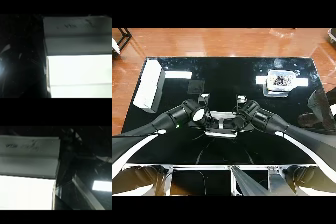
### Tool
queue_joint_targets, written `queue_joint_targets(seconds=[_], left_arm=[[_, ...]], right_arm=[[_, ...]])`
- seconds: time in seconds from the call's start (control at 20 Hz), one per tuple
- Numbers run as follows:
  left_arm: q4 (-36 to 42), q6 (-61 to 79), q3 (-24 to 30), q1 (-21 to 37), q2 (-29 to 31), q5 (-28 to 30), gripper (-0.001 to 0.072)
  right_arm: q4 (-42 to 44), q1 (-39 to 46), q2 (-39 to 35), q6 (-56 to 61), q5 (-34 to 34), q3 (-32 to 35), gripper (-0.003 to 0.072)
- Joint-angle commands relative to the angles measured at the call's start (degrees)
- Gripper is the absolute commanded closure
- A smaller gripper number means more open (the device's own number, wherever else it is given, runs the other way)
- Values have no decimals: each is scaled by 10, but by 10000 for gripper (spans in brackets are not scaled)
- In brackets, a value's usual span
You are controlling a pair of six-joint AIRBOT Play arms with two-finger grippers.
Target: Fold the box and place the chain.
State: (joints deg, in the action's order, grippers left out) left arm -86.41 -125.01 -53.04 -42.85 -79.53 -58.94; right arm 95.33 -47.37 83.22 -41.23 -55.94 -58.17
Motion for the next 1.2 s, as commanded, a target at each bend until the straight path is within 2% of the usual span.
queue_joint_targets(seconds=[0.0,0.05,0.1,0.15,0.2,0.25,0.3,0.35,0.6,0.7,0.8,0.9,1.0,1.15], left_arm=[[-1,1,0,0,0,-1,691],[-1,1,0,0,0,-1,691],[-1,1,0,0,0,-1,691],[-1,1,0,0,0,-1,691],[-1,1,0,0,0,-1,691],[-1,1,0,0,0,-1,691],[-1,1,0,0,0,-1,691],[0,1,0,0,0,-2,691],[1,1,0,0,0,-1,691],[1,1,0,0,0,-1,691],[1,1,0,0,0,-1,691],[1,1,0,0,0,-1,691],[1,1,0,0,0,-1,691],[1,1,0,0,0,-3,691]], right_arm=[[2,0,0,0,10,-1,663],[2,0,0,0,12,-1,617],[2,0,0,0,11,-1,370],[2,0,-1,-4,6,-2,285],[2,0,-5,-24,1,-4,266],[-1,2,-14,-39,-12,-6,188],[-5,6,-27,-57,-29,-6,64],[-4,11,-45,-95,-54,-6,39],[-26,64,-200,-224,-209,-6,41],[-29,117,-258,-248,-243,-6,42],[-73,187,-296,-262,-252,-6,42],[-90,284,-298,-297,-221,-6,42],[-92,384,-273,-316,-133,-6,42],[-81,501,-171,-317,-7,-36,41]])
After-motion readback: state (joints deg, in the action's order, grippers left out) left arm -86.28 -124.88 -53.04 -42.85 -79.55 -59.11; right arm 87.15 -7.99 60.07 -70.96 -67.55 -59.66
